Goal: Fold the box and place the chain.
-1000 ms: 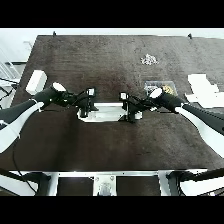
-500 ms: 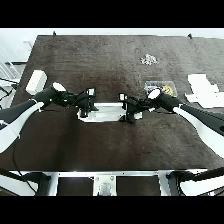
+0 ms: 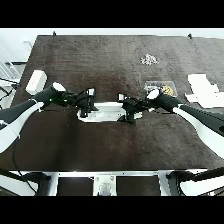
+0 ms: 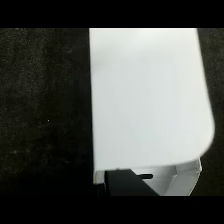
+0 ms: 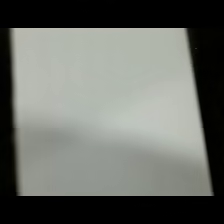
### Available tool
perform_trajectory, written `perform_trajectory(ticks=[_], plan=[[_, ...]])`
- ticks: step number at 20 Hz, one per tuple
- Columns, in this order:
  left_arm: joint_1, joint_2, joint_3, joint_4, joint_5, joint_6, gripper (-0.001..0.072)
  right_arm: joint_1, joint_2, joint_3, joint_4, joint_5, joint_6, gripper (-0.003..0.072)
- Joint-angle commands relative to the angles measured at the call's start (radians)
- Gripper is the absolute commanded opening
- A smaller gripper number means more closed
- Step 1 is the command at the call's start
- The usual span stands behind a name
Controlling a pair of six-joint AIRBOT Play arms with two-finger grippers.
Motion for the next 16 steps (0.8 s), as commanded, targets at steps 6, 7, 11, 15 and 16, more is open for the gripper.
perform_trajectory(ticks=[6,7,11,15,16], plan=[[0.0,0.0,0.0,0.0,0.0,0.0,0.0021,0.014,-0.001,0.001,-0.004,-0.018,0.004,0.0614],[0.0,0.0,0.0,0.0,0.0,0.0,0.0021,0.013,-0.001,0.001,-0.004,-0.018,0.008,0.0613],[0.0,0.0,0.0,0.0,0.0,0.0,0.0021,0.012,-0.001,0.0,-0.02,-0.018,0.013,0.0596],[0.0,0.0,0.0,0.0,0.0,0.0,0.0021,0.012,-0.001,0.0,-0.05,-0.018,0.039,0.0596],[0.0,0.0,0.0,0.0,0.0,0.0,0.0021,0.012,-0.001,0.0,-0.05,-0.018,0.038,0.0596]])
